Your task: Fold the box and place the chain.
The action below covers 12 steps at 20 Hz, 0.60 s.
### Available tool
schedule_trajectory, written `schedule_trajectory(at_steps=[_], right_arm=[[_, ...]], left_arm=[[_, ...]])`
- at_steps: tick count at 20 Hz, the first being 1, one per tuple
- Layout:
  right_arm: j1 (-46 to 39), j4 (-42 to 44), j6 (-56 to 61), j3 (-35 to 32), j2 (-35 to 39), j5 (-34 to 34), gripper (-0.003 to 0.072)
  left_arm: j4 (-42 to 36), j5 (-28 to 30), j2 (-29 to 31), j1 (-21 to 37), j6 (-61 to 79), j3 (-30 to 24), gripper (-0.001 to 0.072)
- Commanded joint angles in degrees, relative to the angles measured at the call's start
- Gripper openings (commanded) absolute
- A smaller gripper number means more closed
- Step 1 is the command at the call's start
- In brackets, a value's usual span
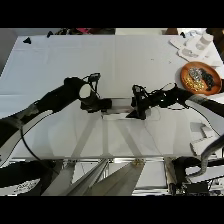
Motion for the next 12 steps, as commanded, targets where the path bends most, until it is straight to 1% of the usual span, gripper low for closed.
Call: schedule_trajectory(at_steps=[1, 2, 4, 6, 7, 8, 9, 10, 11, 12], right_arm=[[0.0, 0.0, 0.02, 0.04, 0.0, 0.0, 0.0433], [0.0, 0.0, 0.04, 0.04, 0.0, 0.0, 0.0433], [0.0, 0.0, 0.02, 0.04, 0.0, 0.0, 0.0433], [0.0, 0.0, 0.04, 0.04, 0.0, 0.0, 0.0433], [0.0, 0.0, 0.04, 0.04, 0.0, 0.02, 0.0433], [0.0, 0.0, 0.02, 0.04, 0.0, 0.02, 0.0433], [0.0, 0.0, 0.02, 0.04, 0.0, 0.0, 0.0433], [0.0, 0.0, 0.02, 0.04, 0.0, 0.0, 0.0433], [0.0, 0.0, 0.02, 0.04, 0.0, 0.0, 0.0433], [0.0, 0.0, 0.02, 0.04, 0.0, 0.02, 0.0433]], left_arm=[[-0.28, -3.87, 5.2, 2.38, 6.93, -1.88, 0.0408], [-0.48, -3.45, 7.93, 3.45, 8.87, -3.26, 0.0408], [-1.64, 0.11, 13.55, 6.34, 14.29, -6.91, 0.0402], [-6.29, 4.48, 18.49, 10.21, 25.51, -11.78, 0.0403], [-9.88, 5.86, 19.74, 12.28, 34.53, -14.08, 0.0404], [-14.71, 6.12, 19.87, 14.51, 44.24, -16.0, 0.0404], [-21.66, 5.79, 19.26, 17.42, 55.91, -17.88, 0.0411], [-28.59, 4.74, 18.03, 20.5, 68.28, -19.21, 0.0476], [-33.9, 3.72, 16.5, 23.1, 79.76, -19.87, 0.053], [-38.12, 3.13, 14.56, 25.31, 91.17, -19.96, 0.053]])
